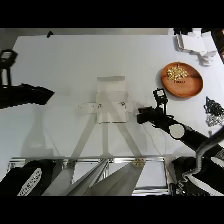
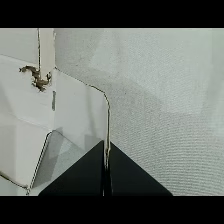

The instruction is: Fold the box and place the chain.

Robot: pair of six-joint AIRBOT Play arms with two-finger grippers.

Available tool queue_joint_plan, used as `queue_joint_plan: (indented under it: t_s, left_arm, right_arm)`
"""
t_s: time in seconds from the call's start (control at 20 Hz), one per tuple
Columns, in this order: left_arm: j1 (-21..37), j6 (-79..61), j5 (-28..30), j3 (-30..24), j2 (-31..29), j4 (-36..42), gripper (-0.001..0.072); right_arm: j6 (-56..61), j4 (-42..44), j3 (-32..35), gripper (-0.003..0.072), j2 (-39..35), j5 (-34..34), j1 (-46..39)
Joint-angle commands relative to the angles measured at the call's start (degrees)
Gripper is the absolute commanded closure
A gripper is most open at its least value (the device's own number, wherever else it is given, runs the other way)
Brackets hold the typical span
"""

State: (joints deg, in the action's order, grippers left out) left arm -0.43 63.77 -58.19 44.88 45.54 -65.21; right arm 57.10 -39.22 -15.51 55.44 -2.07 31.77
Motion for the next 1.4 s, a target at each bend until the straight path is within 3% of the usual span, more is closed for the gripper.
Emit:
queue_joint_plan:
  t_s: [0.0,0.05,0.2,0.45,0.7,0.9,1.25,1.3,1.35]
  left_arm:
    - [-11.21,-7.80,4.20,3.45,9.38,0.17,0.0186]
    - [-13.51,-9.92,3.65,5.97,13.38,0.28,0.0177]
    - [-14.80,-15.23,-0.11,14.69,26.21,4.94,0.0044]
    - [-11.91,-23.04,-8.48,28.15,42.75,16.04,0.0043]
    - [-11.50,-26.64,-15.74,34.56,54.84,24.44,0.0042]
    - [-12.13,-30.42,-16.68,34.56,59.23,29.59,0.0044]
    - [-16.17,-38.42,-17.44,34.51,60.06,24.24,0.0068]
    - [-16.59,-39.60,-17.05,34.51,60.15,24.04,0.0076]
    - [-16.76,-41.07,-16.74,34.51,60.15,24.94,0.0131]
  right_arm:
    - [0.00,0.02,0.02,0.0678,0.04,0.00,0.07]
    - [0.00,0.02,0.04,0.0678,0.04,0.00,0.07]
    - [0.00,0.02,0.02,0.0678,0.04,-0.02,0.07]
    - [0.00,0.02,0.04,0.0678,0.04,0.00,0.07]
    - [0.00,0.02,0.02,0.0678,0.04,0.00,0.07]
    - [0.00,0.02,0.04,0.0678,0.04,0.00,0.07]
    - [0.00,0.02,0.02,0.0678,0.04,0.00,0.07]
    - [0.00,0.02,0.04,0.0678,0.04,0.00,0.07]
    - [0.00,0.02,0.04,0.0678,0.04,0.00,0.07]
